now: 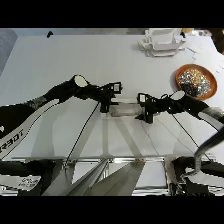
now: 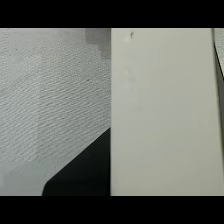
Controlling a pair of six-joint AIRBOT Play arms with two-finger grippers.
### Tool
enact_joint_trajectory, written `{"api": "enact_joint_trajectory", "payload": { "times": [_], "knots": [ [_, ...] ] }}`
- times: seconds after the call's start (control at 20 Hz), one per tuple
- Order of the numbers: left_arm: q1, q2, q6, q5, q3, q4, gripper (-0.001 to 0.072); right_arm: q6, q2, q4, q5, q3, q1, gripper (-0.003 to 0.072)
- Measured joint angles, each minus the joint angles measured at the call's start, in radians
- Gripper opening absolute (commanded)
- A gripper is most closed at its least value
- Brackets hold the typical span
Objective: Fold the box and place the chain.
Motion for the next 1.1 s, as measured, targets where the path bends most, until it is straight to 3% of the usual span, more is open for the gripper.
{"api": "enact_joint_trajectory", "payload": {
  "times": [1.1],
  "knots": [
    [0.0,0.0,0.0,-0.001,0.0,0.0,0.0012,0.0,0.0,0.0,0.021,0.0,0.0,0.0315]
  ]
}}
